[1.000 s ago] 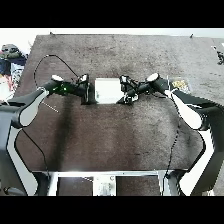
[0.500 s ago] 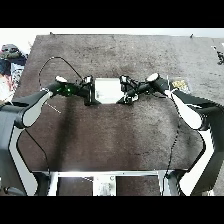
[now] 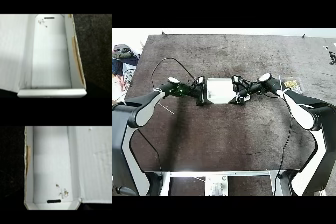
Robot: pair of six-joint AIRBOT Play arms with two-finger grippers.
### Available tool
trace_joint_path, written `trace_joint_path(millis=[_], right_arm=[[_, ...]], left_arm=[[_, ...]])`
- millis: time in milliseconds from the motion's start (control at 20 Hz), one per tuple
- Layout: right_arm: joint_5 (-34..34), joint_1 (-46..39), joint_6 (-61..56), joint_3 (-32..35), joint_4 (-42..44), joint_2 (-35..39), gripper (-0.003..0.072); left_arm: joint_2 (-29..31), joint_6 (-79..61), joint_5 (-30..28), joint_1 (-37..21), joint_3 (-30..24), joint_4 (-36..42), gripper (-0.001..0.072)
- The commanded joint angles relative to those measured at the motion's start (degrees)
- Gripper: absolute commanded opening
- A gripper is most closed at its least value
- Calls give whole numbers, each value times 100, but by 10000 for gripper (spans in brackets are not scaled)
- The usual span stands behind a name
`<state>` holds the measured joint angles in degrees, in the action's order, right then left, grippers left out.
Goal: Fold the box and place the chain.
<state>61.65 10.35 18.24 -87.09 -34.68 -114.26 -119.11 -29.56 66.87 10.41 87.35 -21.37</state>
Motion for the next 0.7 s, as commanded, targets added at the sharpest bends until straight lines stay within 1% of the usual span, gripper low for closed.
trace_joint_path(millis=[0, 50, 100, 150, 200, 300, 350, 400, 650], right_arm=[[0, -2, 0, -4, 0, -4, 406], [0, -2, 0, -4, 2, -4, 406], [0, -2, -2, -4, 0, -4, 406], [0, -2, 0, -4, 2, -4, 406], [0, -2, 0, -4, 0, -4, 405], [0, -2, 0, -4, 0, -4, 406], [0, -2, 0, -4, 2, -4, 405], [0, -2, -2, -4, 0, -4, 406], [0, -2, -2, -4, 0, -4, 406]], left_arm=[[-17, -57, 24, 7, 2, 72, 714], [-17, -59, 26, 7, 2, 72, 713], [-17, -55, 28, 7, 2, 72, 693], [-17, -52, 46, 7, 2, 61, 574], [-17, -52, 90, 7, 2, 50, 538], [-17, -48, 166, 7, 0, 13, 537], [-17, -33, 168, 7, 0, -59, 447], [-17, -28, 155, 7, -4, -129, 301], [-17, 105, 146, 7, -2, -236, 296]])
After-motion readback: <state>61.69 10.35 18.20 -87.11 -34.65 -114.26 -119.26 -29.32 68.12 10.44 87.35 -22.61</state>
